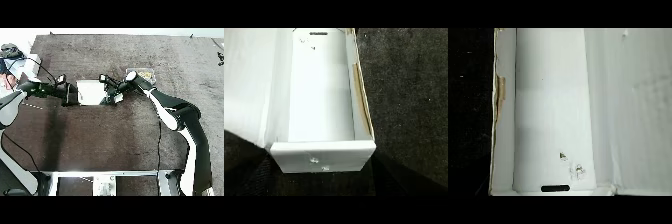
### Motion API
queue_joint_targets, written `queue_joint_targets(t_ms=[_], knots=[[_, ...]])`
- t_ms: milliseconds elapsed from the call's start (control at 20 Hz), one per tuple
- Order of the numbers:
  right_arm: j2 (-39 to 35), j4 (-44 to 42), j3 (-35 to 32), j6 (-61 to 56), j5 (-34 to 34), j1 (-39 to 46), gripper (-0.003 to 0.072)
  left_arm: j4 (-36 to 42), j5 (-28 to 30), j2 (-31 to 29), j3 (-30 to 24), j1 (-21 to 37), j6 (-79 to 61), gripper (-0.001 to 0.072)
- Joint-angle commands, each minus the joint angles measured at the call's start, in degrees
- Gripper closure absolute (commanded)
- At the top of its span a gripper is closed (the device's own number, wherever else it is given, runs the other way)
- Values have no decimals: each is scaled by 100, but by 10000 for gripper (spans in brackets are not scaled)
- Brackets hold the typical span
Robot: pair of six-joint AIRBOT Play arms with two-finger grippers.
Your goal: Fold the box and place the chain.
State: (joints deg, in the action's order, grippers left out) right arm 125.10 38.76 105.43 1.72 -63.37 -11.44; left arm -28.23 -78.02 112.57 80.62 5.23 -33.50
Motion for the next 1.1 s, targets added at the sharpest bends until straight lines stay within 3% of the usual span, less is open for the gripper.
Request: queue_joint_targets(t_ms=[0, 200, 450, 1050], knots=[[4, 0, -2, 0, 0, 2, 260, 37, 48, 20, 4, -76, -140, 28], [2, 0, -2, 0, 0, 2, 260, 74, 125, 24, 9, -164, -146, 28], [4, 0, -2, 0, 0, 2, 260, -153, 828, 28, 35, -186, 44, 30], [4, 0, -2, 0, 0, 2, 260, -175, 293, 361, 461, -323, 44, 28]])
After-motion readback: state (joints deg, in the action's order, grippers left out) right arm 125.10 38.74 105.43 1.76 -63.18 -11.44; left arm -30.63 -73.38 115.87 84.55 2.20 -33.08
